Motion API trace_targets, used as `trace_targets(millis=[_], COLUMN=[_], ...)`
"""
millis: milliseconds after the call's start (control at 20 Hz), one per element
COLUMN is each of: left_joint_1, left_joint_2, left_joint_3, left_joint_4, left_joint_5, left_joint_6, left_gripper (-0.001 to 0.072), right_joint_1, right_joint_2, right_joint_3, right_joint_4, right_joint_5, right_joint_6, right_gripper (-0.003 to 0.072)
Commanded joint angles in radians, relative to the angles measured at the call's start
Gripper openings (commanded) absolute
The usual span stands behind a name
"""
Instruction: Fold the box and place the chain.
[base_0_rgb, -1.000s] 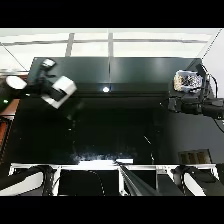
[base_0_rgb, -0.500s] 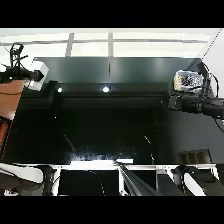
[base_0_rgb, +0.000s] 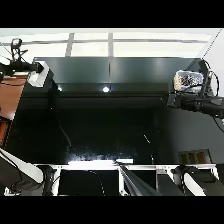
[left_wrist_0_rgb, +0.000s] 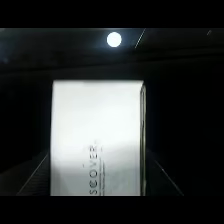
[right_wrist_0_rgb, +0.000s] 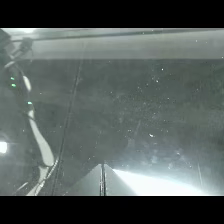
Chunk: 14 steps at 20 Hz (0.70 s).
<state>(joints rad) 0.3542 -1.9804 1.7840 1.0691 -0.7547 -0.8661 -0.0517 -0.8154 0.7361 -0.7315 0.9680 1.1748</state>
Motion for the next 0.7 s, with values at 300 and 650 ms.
trace_targets(millis=[300, 650], left_joint_1=[0.026, -0.084], left_joint_2=[0.214, 0.910], left_joint_3=[0.262, -0.654], left_joint_4=[0.042, 0.042], left_joint_5=[-0.578, -0.192], left_joint_6=[-0.389, -0.249], left_gripper=[0.0027, 0.0026], right_joint_1=[-0.002, 0.005], right_joint_2=[0.002, 0.240], right_joint_3=[0.104, 0.035], right_joint_4=[-0.133, -0.322], right_joint_5=[0.157, -0.061], right_joint_6=[-0.004, -0.056], right_gripper=[0.0016, 0.0015])
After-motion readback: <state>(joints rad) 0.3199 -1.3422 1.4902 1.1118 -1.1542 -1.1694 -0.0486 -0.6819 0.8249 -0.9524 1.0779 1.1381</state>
